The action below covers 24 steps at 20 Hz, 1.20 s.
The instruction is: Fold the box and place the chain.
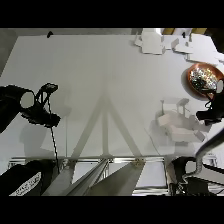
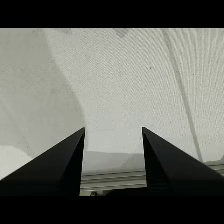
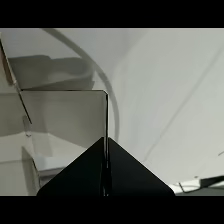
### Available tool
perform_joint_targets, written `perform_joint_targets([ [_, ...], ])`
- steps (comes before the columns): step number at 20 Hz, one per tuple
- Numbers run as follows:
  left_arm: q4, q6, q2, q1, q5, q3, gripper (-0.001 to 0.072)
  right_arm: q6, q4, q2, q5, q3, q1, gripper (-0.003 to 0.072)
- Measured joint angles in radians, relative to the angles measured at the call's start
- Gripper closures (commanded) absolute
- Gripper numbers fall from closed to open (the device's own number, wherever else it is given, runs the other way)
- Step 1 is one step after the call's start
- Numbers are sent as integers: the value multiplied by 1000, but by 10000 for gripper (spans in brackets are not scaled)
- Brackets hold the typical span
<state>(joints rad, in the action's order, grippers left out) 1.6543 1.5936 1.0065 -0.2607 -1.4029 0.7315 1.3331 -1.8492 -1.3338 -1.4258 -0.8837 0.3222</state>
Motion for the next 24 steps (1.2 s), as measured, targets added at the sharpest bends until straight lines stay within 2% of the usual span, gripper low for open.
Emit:
perform_joint_targets([
  [4, 0, 0, 0, 0, 0, 0, 318, -16, 185, 161, 75, 55, -134, 675],
  [11, 0, 0, 0, 0, 0, 0, 318, 42, 533, 495, 457, 355, -429, 675],
  [16, 0, 0, 0, 0, 22, 0, 318, 127, 579, 577, 611, 443, -579, 675],
  [22, -26, 6, 1, 0, 175, 0, 317, 153, 588, 595, 653, 462, -625, 674],
  [23, -50, 1, 1, 0, 206, 0, 309, 156, 589, 596, 655, 463, -627, 674],
  [24, -85, -21, 2, -1, 241, 0, 243, 156, 589, 597, 655, 464, -628, 674],
])
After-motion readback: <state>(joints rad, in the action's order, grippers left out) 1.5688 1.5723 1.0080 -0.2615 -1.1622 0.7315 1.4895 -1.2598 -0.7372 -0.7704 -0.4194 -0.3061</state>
